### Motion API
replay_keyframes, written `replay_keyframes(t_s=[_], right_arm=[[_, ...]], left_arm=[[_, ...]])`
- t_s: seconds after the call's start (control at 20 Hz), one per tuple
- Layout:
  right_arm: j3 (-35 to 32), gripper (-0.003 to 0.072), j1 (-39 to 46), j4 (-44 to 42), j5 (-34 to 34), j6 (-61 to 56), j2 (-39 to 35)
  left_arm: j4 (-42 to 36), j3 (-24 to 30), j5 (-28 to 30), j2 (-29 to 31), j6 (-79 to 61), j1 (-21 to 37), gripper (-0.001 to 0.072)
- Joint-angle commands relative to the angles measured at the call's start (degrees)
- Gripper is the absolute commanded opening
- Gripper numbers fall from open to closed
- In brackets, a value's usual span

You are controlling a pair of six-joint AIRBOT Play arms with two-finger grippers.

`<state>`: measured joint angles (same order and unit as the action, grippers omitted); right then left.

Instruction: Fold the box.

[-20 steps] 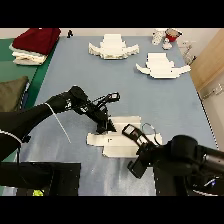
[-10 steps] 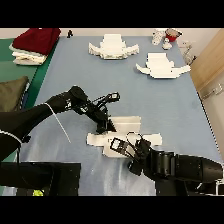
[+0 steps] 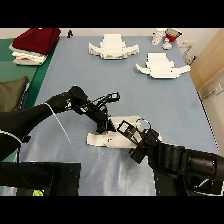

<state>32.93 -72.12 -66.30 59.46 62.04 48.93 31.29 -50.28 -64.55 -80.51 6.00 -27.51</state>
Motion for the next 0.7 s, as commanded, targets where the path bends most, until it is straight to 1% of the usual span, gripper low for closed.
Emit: replay_keyframes(t_s=[0.0, 0.15, 0.25, 0.35, 0.55, 0.65], right_arm=[[0.3, 0.072, 2.2, 1.0, 2.1, -0.4, -2.6], [0.1, 0.072, 5.4, -0.3, -0.1, 6.4, -2.6], [-0.1, 0.072, 10.1, -5.8, -3.7, 17.0, -2.8], [-0.4, 0.072, 16.6, -15.2, -6.0, 31.8, -2.9], [-2.1, 0.072, 31.9, -36.8, -6.5, 64.4, -2.9], [-3.6, 0.072, 38.4, -45.8, -7.2, 78.6, -2.8]], left_arm=[[0.0, 0.0, 0.0, 0.0, 0.0, 0.0, 0.0017], [0.0, 0.0, 0.0, 0.0, 0.0, 0.0, 0.0017], [0.0, 0.0, 0.0, 0.0, 0.0, 0.0, 0.0017], [0.0, 0.0, 0.0, 0.0, 0.0, 0.0, 0.0017], [0.0, 0.0, 0.0, 0.0, 0.0, 0.0, 0.0017], [0.0, 0.0, 0.0, 0.0, 0.0, 0.0, 0.0017]])
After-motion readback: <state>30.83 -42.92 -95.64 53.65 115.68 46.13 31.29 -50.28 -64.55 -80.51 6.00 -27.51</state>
